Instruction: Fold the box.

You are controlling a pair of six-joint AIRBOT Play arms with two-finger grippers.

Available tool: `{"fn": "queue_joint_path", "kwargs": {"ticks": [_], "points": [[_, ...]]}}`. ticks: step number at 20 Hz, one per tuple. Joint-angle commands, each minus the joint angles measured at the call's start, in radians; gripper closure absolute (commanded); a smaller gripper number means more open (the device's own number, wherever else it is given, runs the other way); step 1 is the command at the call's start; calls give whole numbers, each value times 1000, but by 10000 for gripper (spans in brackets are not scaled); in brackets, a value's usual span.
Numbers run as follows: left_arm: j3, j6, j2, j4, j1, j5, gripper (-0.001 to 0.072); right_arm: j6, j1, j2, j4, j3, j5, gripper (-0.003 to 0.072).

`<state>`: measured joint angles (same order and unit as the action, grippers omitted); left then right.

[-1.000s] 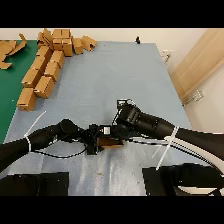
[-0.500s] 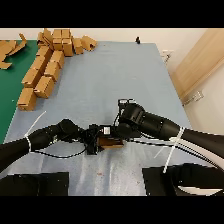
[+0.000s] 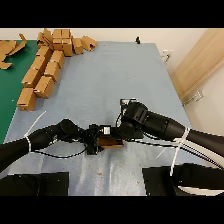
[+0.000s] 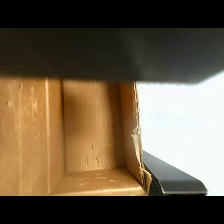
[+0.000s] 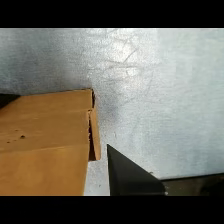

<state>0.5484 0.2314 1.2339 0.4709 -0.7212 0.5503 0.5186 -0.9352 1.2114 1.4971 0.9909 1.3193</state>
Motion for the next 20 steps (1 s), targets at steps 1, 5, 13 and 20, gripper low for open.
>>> {"fn": "queue_joint_path", "kwargs": {"ticks": [1,5,13,20], "points": [[1,0,1,0,0,0,100,-5,-1,-11,2,1,10,448],[1,0,1,0,0,0,100,-6,-1,-21,3,1,11,461],[1,0,1,0,0,0,100,-6,-1,-22,-2,1,80,546],[1,0,1,0,0,0,100,-4,0,-22,-28,0,129,681]]}}
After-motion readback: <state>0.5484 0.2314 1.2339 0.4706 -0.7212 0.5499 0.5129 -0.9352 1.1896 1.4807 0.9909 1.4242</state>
